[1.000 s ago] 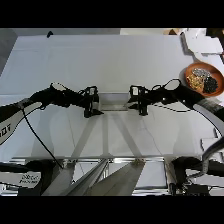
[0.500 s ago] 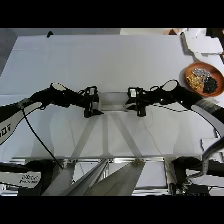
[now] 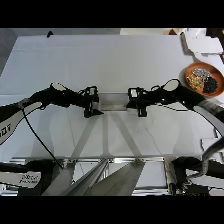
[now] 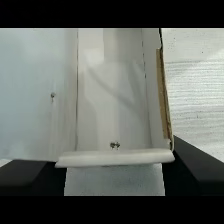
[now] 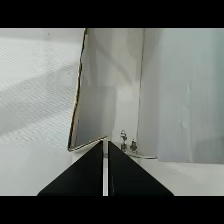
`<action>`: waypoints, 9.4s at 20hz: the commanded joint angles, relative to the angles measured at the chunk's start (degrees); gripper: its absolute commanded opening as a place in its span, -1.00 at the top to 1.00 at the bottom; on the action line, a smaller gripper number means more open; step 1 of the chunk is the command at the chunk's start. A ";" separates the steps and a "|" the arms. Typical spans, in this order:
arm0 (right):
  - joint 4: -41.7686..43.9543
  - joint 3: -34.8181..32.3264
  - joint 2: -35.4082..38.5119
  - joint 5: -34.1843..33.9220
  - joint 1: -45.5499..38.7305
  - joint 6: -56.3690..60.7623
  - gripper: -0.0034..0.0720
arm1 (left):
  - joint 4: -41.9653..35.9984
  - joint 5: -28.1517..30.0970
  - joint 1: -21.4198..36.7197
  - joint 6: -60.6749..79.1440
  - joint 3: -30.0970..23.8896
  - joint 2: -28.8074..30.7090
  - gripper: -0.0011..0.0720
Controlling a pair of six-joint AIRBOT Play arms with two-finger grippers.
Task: Fold the box and place the chain.
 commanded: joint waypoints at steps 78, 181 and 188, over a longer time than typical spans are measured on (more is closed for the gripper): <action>-7.15 -5.09 3.32 -13.33 4.00 92.83 -0.19 | 0.00 0.02 -0.02 0.00 0.00 -0.02 0.22; -60.85 21.68 -8.90 -8.00 -34.75 129.81 -0.25 | 0.00 0.02 -0.02 0.00 0.00 -0.02 0.22; -59.56 32.22 -18.88 -6.32 -36.13 135.45 -0.36 | 0.00 0.02 -0.02 0.00 0.00 -0.02 0.22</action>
